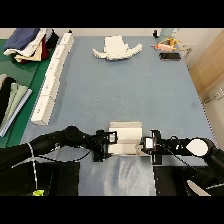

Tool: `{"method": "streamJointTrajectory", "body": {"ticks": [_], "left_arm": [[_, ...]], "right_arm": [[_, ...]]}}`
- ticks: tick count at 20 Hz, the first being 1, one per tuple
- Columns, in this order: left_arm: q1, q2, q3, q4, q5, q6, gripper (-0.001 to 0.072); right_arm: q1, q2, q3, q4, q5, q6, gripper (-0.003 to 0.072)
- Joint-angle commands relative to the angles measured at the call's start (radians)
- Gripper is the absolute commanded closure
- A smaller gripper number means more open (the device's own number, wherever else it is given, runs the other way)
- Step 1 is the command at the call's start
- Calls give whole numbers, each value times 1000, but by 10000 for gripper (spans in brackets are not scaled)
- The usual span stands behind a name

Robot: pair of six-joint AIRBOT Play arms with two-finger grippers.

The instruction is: Fold the box.

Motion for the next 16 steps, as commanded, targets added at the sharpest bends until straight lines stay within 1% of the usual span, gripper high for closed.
{"method": "streamJointTrajectory", "body": {"ticks": [1, 4, 5, 6, 7, 8, 9, 10, 12, 13, 14, 16], "left_arm": [[0, 0, 1, 0, 1, 0, 212], [0, 0, 1, 0, 1, 0, 212], [0, 0, 1, 0, 1, 0, 212], [0, 0, 1, 0, 1, 0, 212], [0, 0, 1, 0, 1, 0, 212], [0, 0, 1, 0, 1, 0, 212], [0, 0, 1, 0, 1, 0, 212], [0, 0, 1, 0, 1, 0, 212], [0, 0, 1, 0, 1, 0, 212], [0, 0, 1, 0, 1, 0, 212], [0, 0, 0, 0, 1, 0, 212], [0, 0, 1, 0, 1, 0, 212]], "right_arm": [[2, -1, 1, 40, -12, -16, 533], [2, -1, 1, 55, -11, -18, 521], [2, -1, 1, 56, -11, -18, 429], [2, -1, 1, 58, -11, -18, 293], [2, -1, 1, 60, -12, -18, 229], [2, -1, 0, 60, -14, -18, 133], [2, -1, 0, 60, -16, -18, 80], [2, -2, 1, 60, -21, -18, 80], [2, -11, 1, 67, -29, -18, 12], [2, -20, 1, 72, -32, -19, 12], [2, -30, 1, 82, -36, -20, -8], [2, -47, 1, 109, -52, -35, -8]]}}
